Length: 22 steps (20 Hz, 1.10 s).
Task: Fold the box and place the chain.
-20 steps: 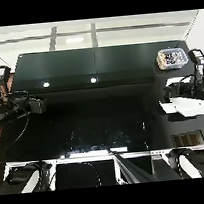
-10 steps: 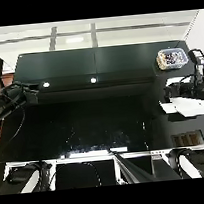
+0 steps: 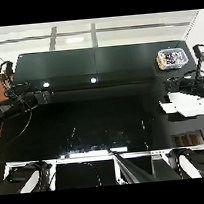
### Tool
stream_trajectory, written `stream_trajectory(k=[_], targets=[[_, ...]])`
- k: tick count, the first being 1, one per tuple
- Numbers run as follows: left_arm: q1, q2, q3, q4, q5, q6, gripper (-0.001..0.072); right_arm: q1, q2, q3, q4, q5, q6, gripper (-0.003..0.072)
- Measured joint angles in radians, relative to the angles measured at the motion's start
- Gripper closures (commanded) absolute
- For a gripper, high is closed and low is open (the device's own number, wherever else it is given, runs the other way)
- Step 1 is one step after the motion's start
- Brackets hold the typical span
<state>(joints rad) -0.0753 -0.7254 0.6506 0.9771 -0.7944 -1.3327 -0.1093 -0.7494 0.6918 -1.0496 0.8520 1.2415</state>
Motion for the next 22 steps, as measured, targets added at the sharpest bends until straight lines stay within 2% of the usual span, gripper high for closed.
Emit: stream_trajectory(k=[3,4,5,6,7,8,12,15,19,22], targets=[[0.0,-0.006,0.0,-0.011,-0.01,-0.003,0.0682,0.0,0.0,0.0,0.015,-0.036,0.0,0.0669],[0.0,-0.01,-0.001,-0.014,-0.01,-0.004,0.0638,0.0,0.0,0.0,0.019,-0.051,0.0,0.0669],[0.0,-0.016,-0.003,-0.014,-0.012,-0.004,0.0419,0.0,0.0,0.0,0.022,-0.066,0.0,0.0668],[0.0,-0.025,-0.004,-0.014,-0.014,-0.007,0.0116,0.0,0.0,0.0,0.023,-0.077,0.0,0.063],[0.0,-0.035,-0.005,-0.015,-0.015,-0.007,0.0002,0.0,0.0,0.0,0.023,-0.091,0.0,0.0291],[0.0,-0.05,-0.006,-0.017,-0.018,-0.01,0.0002,0.0,-0.002,0.0,0.023,-0.104,0.0,-0.0018],[0.0,-0.123,-0.01,-0.017,-0.034,-0.006,0.0002,-0.002,-0.035,0.0,-0.007,-0.143,0.001,-0.0019],[0.002,-0.18,-0.011,-0.017,-0.037,-0.003,0.0002,-0.045,-0.099,0.031,-0.169,-0.164,0.09,-0.0018],[0.006,-0.224,-0.011,-0.017,-0.044,-0.002,0.0002,-0.282,-0.24,0.182,-0.502,-0.102,0.24,-0.0018],[0.006,-0.234,-0.011,-0.017,-0.043,0.0,0.0003,-0.524,-0.375,0.314,-0.577,-0.005,0.282,-0.0018]])
